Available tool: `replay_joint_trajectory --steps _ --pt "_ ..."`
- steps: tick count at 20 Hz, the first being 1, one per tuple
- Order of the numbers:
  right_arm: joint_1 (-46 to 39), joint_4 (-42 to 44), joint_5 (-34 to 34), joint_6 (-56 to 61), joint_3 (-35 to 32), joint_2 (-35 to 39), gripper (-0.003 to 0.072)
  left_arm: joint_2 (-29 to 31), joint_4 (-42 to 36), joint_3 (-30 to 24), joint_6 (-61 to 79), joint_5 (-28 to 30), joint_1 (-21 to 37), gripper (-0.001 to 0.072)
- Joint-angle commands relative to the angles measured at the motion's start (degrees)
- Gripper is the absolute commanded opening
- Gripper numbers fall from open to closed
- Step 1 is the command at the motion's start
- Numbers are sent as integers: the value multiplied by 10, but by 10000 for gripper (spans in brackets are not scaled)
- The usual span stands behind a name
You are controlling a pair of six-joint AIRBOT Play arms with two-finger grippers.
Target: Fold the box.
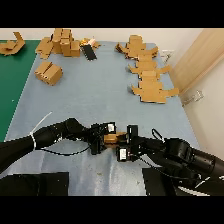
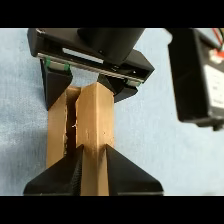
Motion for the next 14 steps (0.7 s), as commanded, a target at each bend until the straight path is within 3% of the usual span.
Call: replay_joint_trajectory --steps 1,14 --pt "1 19 0 2 0 0 208 0 0 0 0 0 0 409" --pt "1 27 3 2 0 -28 208 0 0 0 0 0 0 410"
